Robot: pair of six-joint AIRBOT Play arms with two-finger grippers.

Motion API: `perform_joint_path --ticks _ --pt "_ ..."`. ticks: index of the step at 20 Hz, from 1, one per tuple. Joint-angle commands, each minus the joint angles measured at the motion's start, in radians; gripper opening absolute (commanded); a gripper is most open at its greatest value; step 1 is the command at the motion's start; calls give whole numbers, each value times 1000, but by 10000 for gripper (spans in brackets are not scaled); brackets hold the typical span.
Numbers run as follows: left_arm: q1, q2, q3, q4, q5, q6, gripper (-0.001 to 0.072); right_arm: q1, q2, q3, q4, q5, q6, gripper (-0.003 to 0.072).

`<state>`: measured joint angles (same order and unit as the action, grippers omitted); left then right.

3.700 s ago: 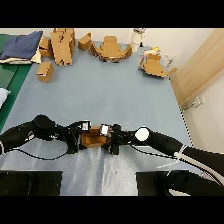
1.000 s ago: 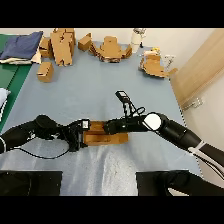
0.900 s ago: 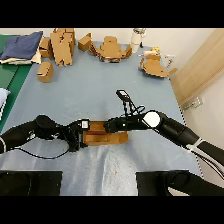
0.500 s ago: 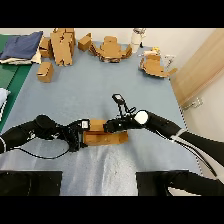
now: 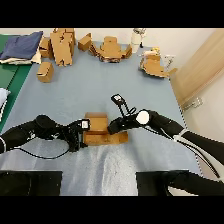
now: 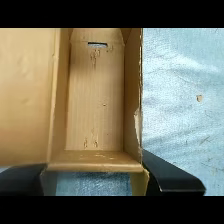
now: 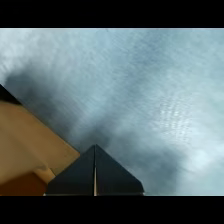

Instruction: Fold the box.

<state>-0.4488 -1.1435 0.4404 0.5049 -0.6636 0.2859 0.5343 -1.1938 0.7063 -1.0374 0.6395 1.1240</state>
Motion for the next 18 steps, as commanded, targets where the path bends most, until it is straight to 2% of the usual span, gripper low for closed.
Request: perform_joint_path --ticks 1,2,3,4,5,6,12,16,18 --pt "0 0 -1 0 -1 1 470 -23 71 1 -359 198 -31 157" --pt "0 0 -1 0 0 1 470 -23 74 1 -391 280 -81 305" --pt "0 0 -1 0 0 1 470 -22 73 0 -377 332 -142 412" --pt "0 0 -1 0 0 1 470 -17 73 0 -314 354 -200 466" --pt "0 0 -1 0 0 1 470 -11 73 0 -232 353 -263 469" --pt "0 0 -1 0 0 0 470 1 72 0 -163 341 -343 528" --pt "0 0 -1 0 -1 1 470 60 58 0 -123 182 -392 537" --pt "0 0 -1 0 -1 1 470 60 43 0 -121 259 -392 538" --pt "0 0 -1 0 -1 1 470 60 47 2 -221 254 -385 538"
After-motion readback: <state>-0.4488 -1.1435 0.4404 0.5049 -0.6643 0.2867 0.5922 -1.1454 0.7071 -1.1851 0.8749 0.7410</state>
